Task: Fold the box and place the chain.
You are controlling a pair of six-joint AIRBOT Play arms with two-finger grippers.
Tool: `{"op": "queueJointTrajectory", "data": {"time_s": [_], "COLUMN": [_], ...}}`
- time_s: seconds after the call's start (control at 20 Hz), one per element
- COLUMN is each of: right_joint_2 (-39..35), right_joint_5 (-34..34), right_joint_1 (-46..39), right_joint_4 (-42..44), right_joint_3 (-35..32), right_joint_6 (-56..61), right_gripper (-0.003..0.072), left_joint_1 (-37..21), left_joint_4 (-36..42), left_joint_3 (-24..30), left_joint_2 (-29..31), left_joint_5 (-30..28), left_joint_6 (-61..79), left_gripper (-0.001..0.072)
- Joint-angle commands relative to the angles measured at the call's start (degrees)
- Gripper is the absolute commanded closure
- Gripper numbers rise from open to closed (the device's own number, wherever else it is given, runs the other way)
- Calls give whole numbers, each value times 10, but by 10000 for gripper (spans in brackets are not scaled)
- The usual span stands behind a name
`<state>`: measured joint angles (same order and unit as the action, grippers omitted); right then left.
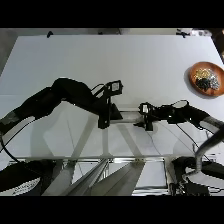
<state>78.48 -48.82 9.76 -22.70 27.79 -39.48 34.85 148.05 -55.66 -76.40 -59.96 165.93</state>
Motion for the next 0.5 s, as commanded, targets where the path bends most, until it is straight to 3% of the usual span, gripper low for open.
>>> {"op": "queueJointTrajectory", "data": {"time_s": [0.0,0.15,0.45], "right_joint_2": [0,0,0], "right_joint_5": [0,0,0], "right_joint_1": [0,0,0], "right_joint_4": [0,0,0], "right_joint_3": [0,0,0], "right_joint_6": [0,0,0], "right_gripper": [268,268,268], "left_joint_1": [3,3,2], "left_joint_4": [23,28,27], "left_joint_3": [0,0,0], "left_joint_2": [-26,-50,-117], "left_joint_5": [144,223,232], "left_joint_6": [6,-10,-54], "left_gripper": [702,704,706]}}
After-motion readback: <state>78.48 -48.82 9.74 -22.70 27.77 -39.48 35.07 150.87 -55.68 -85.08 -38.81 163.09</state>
